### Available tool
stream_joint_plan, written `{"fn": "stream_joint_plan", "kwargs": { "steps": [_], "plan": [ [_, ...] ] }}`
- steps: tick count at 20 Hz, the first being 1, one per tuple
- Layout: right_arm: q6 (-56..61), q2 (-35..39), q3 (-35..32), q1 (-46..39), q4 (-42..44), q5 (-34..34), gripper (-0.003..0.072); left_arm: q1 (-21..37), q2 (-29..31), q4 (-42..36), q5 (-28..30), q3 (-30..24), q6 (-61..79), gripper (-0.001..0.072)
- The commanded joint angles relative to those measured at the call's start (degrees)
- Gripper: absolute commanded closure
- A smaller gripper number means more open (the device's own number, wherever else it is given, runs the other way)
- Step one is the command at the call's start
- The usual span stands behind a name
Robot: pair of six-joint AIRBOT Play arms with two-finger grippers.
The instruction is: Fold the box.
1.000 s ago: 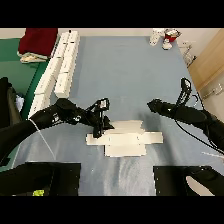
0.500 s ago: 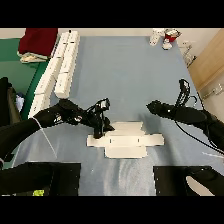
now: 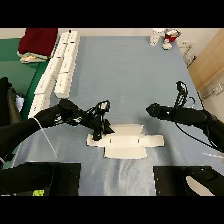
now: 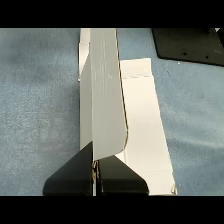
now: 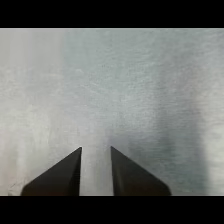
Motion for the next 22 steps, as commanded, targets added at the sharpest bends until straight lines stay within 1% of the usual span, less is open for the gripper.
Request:
{"fn": "stream_joint_plan", "kwargs": {
  "steps": [1,3,5,7,10,11,14,16,18,20,22],
  "plan": [
    [0.0,0.0,0.2,0.0,0.0,-4.2,0.0685,0.0,0.0,-0.2,-0.4,0.0,0.0,0.0697],
    [0.0,0.0,1.0,0.0,0.0,-8.9,0.0686,0.0,0.0,-0.2,-0.3,0.0,0.0,0.0697],
    [0.0,0.1,2.6,0.0,0.0,-15.9,0.0686,0.0,0.0,-0.2,-0.3,0.0,0.0,0.0697],
    [1.7,2.0,3.5,0.0,-1.4,-22.6,0.0687,0.0,0.0,-0.2,-0.3,0.0,0.0,0.0697],
    [12.5,9.0,3.5,0.7,-12.9,-31.1,0.0687,0.0,0.0,-0.2,-0.3,0.0,0.0,0.0697],
    [14.9,11.8,3.5,1.6,-14.9,-33.8,0.0687,0.0,0.0,-0.2,-0.3,0.0,0.0,0.0697],
    [20.3,20.1,3.3,7.3,-15.1,-40.3,0.0687,0.0,0.0,-0.2,-0.4,0.0,0.0,0.0697],
    [23.8,24.3,3.2,13.2,-15.1,-43.1,0.0687,0.0,0.0,-0.2,-0.3,0.0,0.0,0.0698],
    [27.1,26.6,2.5,20.4,-15.3,-43.5,0.0687,0.0,0.0,-0.2,-0.3,0.0,0.0,0.0697],
    [28.8,26.6,1.2,28.2,-16.5,-42.9,0.0687,0.0,0.0,-0.2,-0.4,0.0,0.0,0.0698],
    [30.2,24.4,-0.5,36.8,-17.2,-39.6,0.0687,0.0,0.0,-0.2,-0.3,0.0,0.0,0.0697]
  ]
}}
